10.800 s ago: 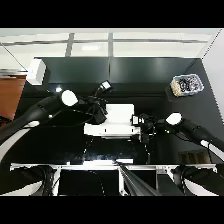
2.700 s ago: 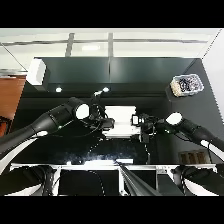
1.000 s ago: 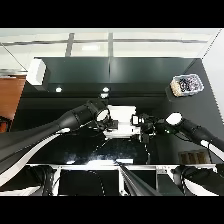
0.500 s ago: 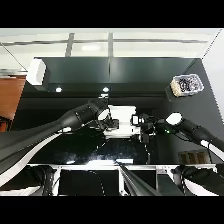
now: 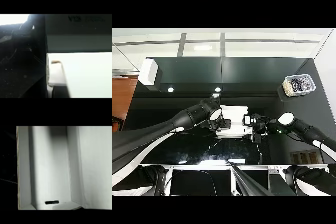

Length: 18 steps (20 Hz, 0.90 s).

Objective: Fold the box and place the chain.

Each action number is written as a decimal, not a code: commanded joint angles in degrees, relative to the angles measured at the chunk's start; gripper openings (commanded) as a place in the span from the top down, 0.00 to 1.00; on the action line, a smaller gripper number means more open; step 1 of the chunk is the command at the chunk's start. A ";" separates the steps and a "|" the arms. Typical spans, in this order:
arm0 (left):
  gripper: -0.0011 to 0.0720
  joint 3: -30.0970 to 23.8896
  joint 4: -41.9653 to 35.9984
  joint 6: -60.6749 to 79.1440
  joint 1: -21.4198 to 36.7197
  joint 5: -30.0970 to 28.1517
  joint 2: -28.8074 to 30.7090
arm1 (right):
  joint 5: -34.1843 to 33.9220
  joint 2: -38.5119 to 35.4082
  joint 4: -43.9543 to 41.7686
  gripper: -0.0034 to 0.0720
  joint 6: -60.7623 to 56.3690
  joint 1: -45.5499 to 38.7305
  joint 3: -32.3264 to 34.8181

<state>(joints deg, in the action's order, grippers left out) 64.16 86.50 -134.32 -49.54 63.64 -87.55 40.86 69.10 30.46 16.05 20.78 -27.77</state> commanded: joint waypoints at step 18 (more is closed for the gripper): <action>0.72 1.81 0.02 -0.98 0.02 1.97 -1.53 | -0.02 0.02 0.00 0.65 0.04 0.04 0.00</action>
<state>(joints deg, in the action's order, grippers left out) 65.91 86.50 -135.06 -49.54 66.46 -89.01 40.82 69.10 30.46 16.10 20.78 -27.77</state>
